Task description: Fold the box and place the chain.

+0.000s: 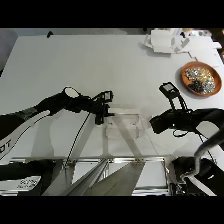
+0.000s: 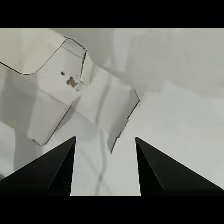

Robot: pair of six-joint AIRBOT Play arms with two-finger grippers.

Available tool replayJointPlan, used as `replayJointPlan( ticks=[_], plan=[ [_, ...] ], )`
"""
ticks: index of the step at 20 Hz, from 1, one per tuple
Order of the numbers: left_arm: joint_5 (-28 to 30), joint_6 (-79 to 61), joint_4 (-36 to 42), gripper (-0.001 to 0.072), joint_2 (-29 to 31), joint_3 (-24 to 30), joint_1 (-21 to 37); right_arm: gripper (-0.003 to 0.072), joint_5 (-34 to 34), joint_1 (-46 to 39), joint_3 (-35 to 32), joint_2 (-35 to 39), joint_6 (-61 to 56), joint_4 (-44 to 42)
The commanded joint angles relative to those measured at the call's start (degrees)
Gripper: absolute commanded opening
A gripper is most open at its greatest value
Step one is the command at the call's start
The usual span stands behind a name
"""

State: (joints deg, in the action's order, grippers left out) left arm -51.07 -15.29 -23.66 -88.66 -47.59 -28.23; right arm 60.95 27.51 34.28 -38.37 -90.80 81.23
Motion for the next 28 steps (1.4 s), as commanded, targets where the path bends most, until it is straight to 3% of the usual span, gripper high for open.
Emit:
replayJointPlan(
  ticks=[1, 9, 18, 23, 28],
  plan=[
    [1.99, -0.17, 0.94, 0.0003, -0.57, -0.02, -0.07, 0.0416, -0.39, 0.04, -0.04, -0.04, 0.02, 0.0],
    [1.95, 0.0, 0.9, 0.0011, -0.52, -0.02, -0.04, 0.0415, -0.33, 0.04, -0.04, -0.04, 2.01, -0.04],
    [1.95, 0.17, 0.9, 0.0011, -0.52, -0.02, -0.07, 0.0407, -0.31, 0.04, -0.04, -0.02, 14.91, -0.74],
    [1.95, 0.17, 0.9, 0.0011, -0.52, -0.02, -0.07, 0.0405, 0.24, 0.04, -0.04, -0.02, 16.5, -3.45],
    [1.95, 0.17, 0.9, 0.0011, -0.52, -0.02, -0.07, 0.0396, 6.43, 0.04, -0.07, -0.02, 16.48, -9.99]
  ],
)
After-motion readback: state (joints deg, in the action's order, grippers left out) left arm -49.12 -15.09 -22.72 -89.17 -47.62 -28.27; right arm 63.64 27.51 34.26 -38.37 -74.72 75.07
